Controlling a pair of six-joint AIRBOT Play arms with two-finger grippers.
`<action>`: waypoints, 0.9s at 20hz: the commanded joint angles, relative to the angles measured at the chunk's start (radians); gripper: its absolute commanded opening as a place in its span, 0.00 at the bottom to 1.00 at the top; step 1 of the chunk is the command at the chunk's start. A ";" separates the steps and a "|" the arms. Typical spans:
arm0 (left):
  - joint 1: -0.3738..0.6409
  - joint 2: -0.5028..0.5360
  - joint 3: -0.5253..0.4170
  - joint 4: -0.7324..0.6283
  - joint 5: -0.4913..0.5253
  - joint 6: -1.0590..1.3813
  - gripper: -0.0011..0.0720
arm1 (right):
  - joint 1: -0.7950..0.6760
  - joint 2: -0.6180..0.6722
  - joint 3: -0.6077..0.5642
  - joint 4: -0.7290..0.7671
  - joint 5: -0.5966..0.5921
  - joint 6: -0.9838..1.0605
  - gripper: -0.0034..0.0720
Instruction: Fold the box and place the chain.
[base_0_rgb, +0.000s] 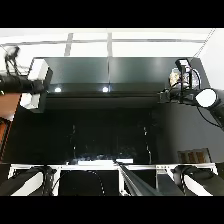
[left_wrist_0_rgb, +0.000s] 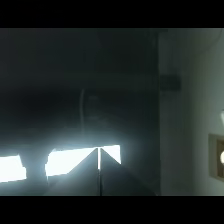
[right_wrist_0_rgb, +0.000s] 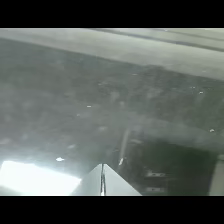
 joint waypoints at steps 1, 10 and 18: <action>-0.061 0.158 -0.277 0.003 0.224 0.005 0.05 | 0.002 -0.016 -0.013 -0.040 -0.047 0.003 0.06; -0.060 0.189 -0.332 0.156 0.352 0.058 0.05 | 0.002 -0.016 -0.013 -0.040 -0.047 0.002 0.06; -0.060 0.188 -0.332 0.145 0.360 0.050 0.05 | 0.002 -0.016 -0.013 -0.040 -0.047 0.003 0.06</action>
